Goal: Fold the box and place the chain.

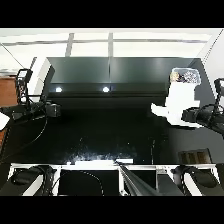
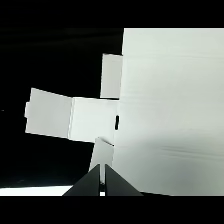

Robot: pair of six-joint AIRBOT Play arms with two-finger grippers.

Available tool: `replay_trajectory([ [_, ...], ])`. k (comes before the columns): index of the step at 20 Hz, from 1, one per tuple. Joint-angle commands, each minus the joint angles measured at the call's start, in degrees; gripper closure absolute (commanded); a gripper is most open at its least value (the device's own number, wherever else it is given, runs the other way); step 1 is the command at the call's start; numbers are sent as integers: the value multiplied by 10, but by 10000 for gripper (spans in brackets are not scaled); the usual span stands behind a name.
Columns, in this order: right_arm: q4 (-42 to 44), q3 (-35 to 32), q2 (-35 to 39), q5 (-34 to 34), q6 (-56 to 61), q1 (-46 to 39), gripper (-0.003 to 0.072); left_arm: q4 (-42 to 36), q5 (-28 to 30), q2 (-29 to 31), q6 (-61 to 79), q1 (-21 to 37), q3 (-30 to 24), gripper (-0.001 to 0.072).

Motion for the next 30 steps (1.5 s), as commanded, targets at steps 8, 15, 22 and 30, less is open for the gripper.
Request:
replay_trajectory([
  [8, 0, 0, 0, 0, 0, 0, 645, 0, 0, 0, 0, 0, 0, 679],
  [15, 16, 0, 0, -84, 0, 0, 644, 0, 0, 0, 0, 0, 0, 679],
  [22, -51, 0, -30, -102, 36, -7, -30, -11, 145, -8, -2, 0, 0, 533],
  [30, -53, 178, -320, -64, 82, -366, -28, -36, 155, -54, -4, -5, 0, 5],
])
